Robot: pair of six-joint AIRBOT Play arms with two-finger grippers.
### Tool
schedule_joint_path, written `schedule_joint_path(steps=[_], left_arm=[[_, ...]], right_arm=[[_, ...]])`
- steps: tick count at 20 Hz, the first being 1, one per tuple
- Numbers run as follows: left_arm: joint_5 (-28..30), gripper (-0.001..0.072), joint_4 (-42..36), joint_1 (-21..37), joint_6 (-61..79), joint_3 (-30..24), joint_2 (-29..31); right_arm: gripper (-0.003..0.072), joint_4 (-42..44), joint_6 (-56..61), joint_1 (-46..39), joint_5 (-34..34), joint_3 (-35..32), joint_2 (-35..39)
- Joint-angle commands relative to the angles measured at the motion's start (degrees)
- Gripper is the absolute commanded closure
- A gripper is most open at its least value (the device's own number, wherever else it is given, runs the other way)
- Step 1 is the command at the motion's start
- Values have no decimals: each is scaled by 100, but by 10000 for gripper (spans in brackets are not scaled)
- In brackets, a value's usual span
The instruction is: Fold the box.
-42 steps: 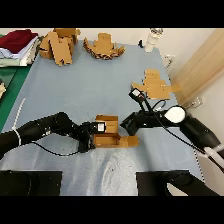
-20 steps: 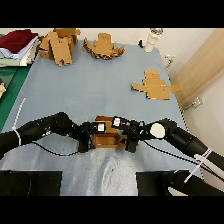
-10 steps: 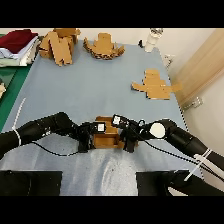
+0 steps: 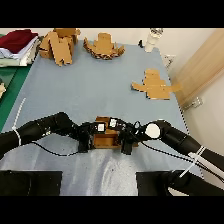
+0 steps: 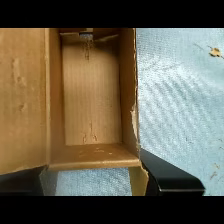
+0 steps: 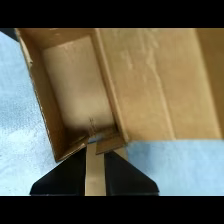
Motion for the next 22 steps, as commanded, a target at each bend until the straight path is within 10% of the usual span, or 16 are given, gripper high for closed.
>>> schedule_joint_path(steps=[1, 9, 12, 20, 22], left_arm=[[2, 246, 2, -2, -2, -2, -4], [4, 246, 2, -2, -2, -2, -4], [4, 246, 2, -2, -2, -2, -4], [2, 246, 2, -2, -2, -2, -4], [2, 246, 2, -2, -2, -2, -4]], right_arm=[[528, 17, -63, 122, -190, 2, -74], [444, 352, -278, 122, -199, 2, -118], [241, 415, -275, 122, -179, 2, -118], [253, 385, -271, 122, -146, 2, -116], [499, 92, 7, 116, -72, 2, -116]])
